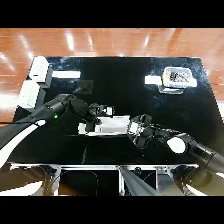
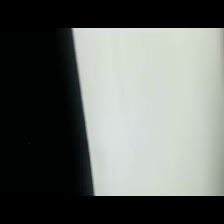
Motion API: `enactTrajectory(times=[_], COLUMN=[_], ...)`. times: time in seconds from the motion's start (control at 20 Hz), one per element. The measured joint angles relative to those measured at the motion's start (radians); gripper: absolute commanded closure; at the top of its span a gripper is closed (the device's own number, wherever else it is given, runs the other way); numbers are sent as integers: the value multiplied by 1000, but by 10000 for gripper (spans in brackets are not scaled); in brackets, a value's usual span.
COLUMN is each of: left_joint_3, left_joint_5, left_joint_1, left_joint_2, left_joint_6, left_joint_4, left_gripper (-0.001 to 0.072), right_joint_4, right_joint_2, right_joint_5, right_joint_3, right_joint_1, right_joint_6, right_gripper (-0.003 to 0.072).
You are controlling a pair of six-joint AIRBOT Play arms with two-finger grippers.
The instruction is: Fold the box and place the chain.
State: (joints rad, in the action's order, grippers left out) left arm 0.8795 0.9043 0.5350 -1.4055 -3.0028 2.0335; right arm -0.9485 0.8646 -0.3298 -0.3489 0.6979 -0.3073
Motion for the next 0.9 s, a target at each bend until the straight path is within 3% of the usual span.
enactTrajectory(times=[0.9], left_joint_3=[27], left_joint_5=[-13], left_joint_1=[0], left_joint_2=[-5], left_joint_6=[0], left_joint_4=[-86], left_gripper=[690], right_joint_4=[8], right_joint_2=[17], right_joint_5=[60], right_joint_3=[-3], right_joint_1=[0], right_joint_6=[2], right_gripper=[-34])
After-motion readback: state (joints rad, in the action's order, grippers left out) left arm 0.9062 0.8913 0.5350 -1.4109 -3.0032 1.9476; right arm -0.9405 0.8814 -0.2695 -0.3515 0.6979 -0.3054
